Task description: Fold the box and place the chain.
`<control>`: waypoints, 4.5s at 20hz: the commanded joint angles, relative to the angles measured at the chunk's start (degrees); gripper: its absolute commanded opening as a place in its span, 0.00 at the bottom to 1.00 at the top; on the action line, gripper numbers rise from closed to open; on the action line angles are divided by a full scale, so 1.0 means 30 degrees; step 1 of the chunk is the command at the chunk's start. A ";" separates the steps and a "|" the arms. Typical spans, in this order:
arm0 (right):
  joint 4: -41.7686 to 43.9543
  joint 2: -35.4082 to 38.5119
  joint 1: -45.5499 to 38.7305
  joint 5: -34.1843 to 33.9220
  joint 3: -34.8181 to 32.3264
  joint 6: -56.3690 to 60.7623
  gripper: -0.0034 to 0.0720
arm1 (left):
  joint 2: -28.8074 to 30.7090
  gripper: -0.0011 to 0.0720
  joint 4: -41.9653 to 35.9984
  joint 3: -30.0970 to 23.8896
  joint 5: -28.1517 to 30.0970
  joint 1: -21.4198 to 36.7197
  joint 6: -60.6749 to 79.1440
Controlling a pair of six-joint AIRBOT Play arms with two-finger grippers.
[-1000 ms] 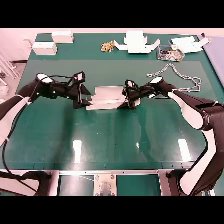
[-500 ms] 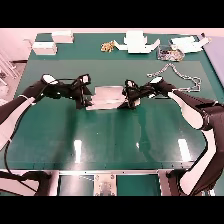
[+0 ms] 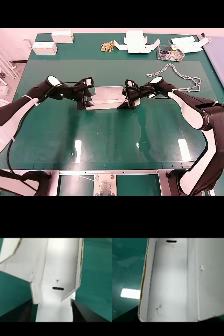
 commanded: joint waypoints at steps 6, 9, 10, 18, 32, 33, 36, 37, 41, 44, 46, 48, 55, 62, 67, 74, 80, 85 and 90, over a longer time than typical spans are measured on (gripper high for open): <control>-0.0007 -0.0007 0.0000 0.0007 0.0000 -0.0015 0.80 | -0.0437 0.66 -0.0146 0.0007 0.0743 -0.0481 0.0007; -0.0007 -0.0007 0.0000 0.0007 0.0000 -0.0015 0.80 | -0.0408 0.66 0.0109 0.0015 0.0809 -0.0481 0.0007; -0.0007 -0.0007 0.0000 0.0007 0.0000 -0.0015 0.80 | -0.0372 0.66 0.0415 0.0022 0.0969 -0.0481 0.0000; -0.0007 -0.0007 0.0000 0.0007 0.0000 -0.0015 0.80 | -0.0379 0.51 0.0189 0.0015 0.0787 -0.0481 0.0226; -0.0007 -0.0007 0.0000 0.0007 0.0000 -0.0015 0.80 | -0.0379 0.63 0.1581 0.0984 -0.1370 0.0262 -0.0036; -0.0007 -0.0007 0.0000 0.0007 0.0000 -0.0015 0.80 | -0.0372 0.63 0.1377 0.1093 -0.1406 0.0321 0.0000; -0.0007 -0.0007 0.0000 0.0007 0.0000 -0.0015 0.80 | -0.0379 0.63 0.1333 0.1173 -0.1413 0.0321 0.0000; -0.0007 -0.0007 0.0000 0.0007 0.0000 -0.0015 0.80 | -0.0379 0.63 0.1326 0.1173 -0.1399 0.0321 0.0007; 0.0000 -0.0007 0.0000 0.0007 0.0000 -0.0015 0.80 | -0.0379 0.62 0.2069 0.1173 -0.1180 0.0328 -0.0015; -0.0007 -0.0007 0.0000 0.0007 0.0000 -0.0015 0.80 | -0.0379 0.62 0.2004 0.1173 -0.1275 0.0328 0.0007; 0.0000 -0.0007 0.0000 0.0007 0.0000 -0.0015 0.80 | -0.0379 0.64 0.0612 0.1173 -0.2062 0.0787 0.0313; -0.0007 -0.0007 0.0000 0.0007 0.0000 -0.0015 0.80 | -0.0372 0.82 -0.2295 0.1173 -0.3344 0.1894 0.1013; 0.0000 -0.0007 0.0000 0.0007 0.0000 -0.0015 0.80 | -0.0379 0.78 -0.6754 0.1173 -0.6411 0.3351 0.3140; 0.0000 -0.0007 0.0000 0.0007 0.0000 -0.0015 0.80 | -0.0379 0.26 -0.3534 0.1173 -0.5326 0.3351 0.1406; -0.0007 -0.0007 0.0000 0.0007 0.0000 -0.0015 0.80 | -0.0532 0.26 -0.3526 0.1166 -0.4699 0.3351 0.0488; -0.0007 -0.0007 0.0000 0.0007 0.0000 -0.0015 0.80 | -0.0641 0.04 0.0772 0.1166 -0.2433 0.2084 -0.2339; -0.0007 -0.0007 0.0000 0.0007 0.0000 -0.0015 0.80 | -0.0634 0.04 0.3213 0.1166 -0.2375 0.2521 -0.3956; -0.0007 -0.0007 0.0000 0.0007 0.0000 -0.0015 0.80 | -0.0641 0.04 0.2127 0.1144 -0.2557 0.2069 -0.3628; 0.0000 -0.0007 0.0000 0.0007 0.0000 -0.0015 0.80 | -0.0707 0.04 0.0925 0.1129 -0.2317 0.1406 -0.3330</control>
